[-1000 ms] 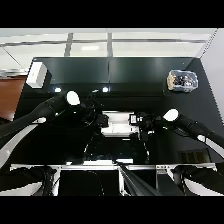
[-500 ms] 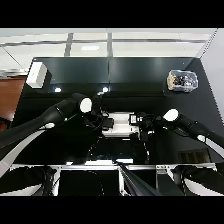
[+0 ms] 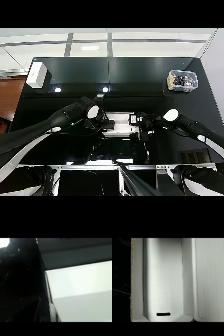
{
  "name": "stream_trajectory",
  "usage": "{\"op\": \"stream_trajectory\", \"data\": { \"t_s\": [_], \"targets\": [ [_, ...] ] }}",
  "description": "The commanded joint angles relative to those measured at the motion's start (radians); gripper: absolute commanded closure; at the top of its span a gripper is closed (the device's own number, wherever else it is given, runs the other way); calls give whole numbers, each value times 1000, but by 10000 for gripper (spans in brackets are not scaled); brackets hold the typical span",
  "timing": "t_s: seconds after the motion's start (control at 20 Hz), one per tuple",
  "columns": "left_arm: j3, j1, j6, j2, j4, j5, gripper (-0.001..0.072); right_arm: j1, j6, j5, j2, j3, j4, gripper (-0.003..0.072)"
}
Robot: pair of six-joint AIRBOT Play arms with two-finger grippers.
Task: Fold the box and place the chain.
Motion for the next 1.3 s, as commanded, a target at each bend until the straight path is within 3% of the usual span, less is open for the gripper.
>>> {"op": "stream_trajectory", "data": {
  "t_s": [0.0, 0.2, 0.45, 0.5, 0.55, 0.8, 0.85, 0.9, 0.95, 1.2, 1.25],
  "targets": [
    [46, -19, -55, -36, 39, -38, 434, 0, 0, 0, 0, 0, 0, 461],
    [104, -51, -144, -75, 131, -104, 435, 0, 0, 0, 0, 0, 0, 461],
    [105, -59, -212, -79, 121, -104, 435, 0, 0, 0, 0, 0, 0, 461],
    [105, -59, -214, -82, 102, -102, 492, 0, 0, 0, 0, 0, 0, 461],
    [105, -60, -214, -84, 95, -102, 688, 0, 0, 0, 0, 0, 0, 461],
    [105, -70, -213, -85, 100, -95, 658, 0, 0, 0, 0, 0, 0, 461],
    [105, -70, -211, -85, 100, -97, 527, 0, 0, 0, 0, 0, 0, 461],
    [105, -70, -211, -85, 101, -97, 442, 0, 0, 0, 0, 0, 0, 461],
    [105, -69, -211, -85, 101, -100, 418, 0, 0, 0, 0, 0, 0, 461],
    [109, -68, -204, -82, 108, -103, 421, 0, 0, 0, 0, 0, 0, 461],
    [109, -68, -204, -82, 108, -102, 453, 0, 0, 0, 0, 0, 0, 461]
  ]
}}
